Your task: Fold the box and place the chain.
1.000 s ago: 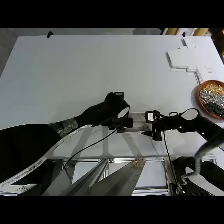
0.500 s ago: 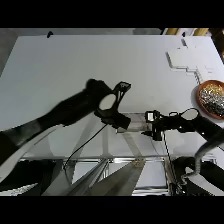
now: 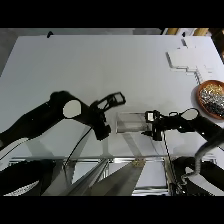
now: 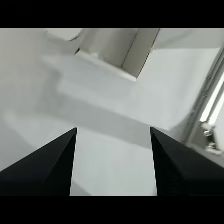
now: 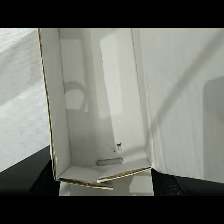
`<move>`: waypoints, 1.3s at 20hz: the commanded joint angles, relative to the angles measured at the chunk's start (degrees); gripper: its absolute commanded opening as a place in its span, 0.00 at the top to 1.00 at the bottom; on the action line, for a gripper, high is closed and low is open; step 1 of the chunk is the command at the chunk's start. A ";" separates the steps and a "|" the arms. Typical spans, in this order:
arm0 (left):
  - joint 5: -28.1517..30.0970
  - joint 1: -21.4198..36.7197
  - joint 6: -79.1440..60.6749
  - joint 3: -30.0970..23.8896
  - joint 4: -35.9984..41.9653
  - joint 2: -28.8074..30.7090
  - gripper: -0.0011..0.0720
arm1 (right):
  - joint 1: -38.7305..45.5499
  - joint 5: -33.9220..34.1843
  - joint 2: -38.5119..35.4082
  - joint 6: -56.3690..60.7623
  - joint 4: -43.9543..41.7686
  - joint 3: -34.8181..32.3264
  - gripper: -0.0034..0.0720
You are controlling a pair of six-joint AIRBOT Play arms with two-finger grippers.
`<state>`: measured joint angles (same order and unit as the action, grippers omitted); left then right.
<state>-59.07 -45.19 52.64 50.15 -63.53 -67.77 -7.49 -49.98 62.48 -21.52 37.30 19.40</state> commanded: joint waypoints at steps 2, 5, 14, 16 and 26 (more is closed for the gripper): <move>16.06 4.33 -47.98 -11.28 16.22 -2.75 0.30 | 0.00 -0.02 -0.02 0.02 -0.02 -0.02 0.51; 17.77 5.25 -55.76 -11.28 21.88 -8.52 0.29 | 0.00 0.00 -0.04 0.02 0.00 -0.02 0.51; 19.02 5.29 -74.73 -11.56 39.36 -12.94 0.03 | -0.02 -0.02 -0.04 0.02 -0.02 -0.02 0.51; 17.27 5.29 -74.71 -11.58 39.50 -13.42 0.03 | 0.00 0.00 -0.04 0.02 0.00 -0.02 0.51; 19.37 4.92 -74.49 -14.82 45.68 -13.94 0.03 | 0.00 0.00 -0.04 0.02 0.00 -0.02 0.51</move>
